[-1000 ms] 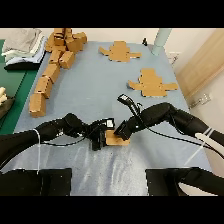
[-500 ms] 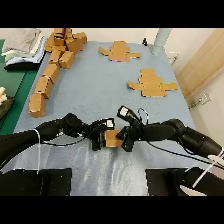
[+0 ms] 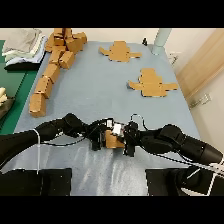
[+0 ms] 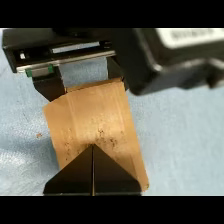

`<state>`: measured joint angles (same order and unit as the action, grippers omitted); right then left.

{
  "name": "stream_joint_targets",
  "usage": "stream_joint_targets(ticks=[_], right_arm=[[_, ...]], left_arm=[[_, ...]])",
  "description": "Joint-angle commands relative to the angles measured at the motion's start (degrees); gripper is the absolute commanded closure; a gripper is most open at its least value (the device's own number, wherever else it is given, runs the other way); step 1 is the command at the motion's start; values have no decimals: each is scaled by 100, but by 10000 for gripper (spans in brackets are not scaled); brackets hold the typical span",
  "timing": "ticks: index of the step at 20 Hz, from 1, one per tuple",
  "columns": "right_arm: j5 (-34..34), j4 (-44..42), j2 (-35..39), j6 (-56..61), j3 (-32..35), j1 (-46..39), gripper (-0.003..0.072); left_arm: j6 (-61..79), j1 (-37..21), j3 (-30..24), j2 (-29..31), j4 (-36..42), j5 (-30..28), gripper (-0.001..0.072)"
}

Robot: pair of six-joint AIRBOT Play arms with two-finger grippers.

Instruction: Fold the box.

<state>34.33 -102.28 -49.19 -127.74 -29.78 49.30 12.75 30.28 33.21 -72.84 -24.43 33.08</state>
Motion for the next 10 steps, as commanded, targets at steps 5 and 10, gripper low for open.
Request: stream_joint_targets(ticks=[5, 10], right_arm=[[-39, 70, 345, -920, 4, 48, 345], [-44, -616, 83, -2227, 4, 48, 127]], left_arm=[[7, 4, 7, 2, -2, 0, 315], [7, 4, 7, 2, -2, -2, 315]])
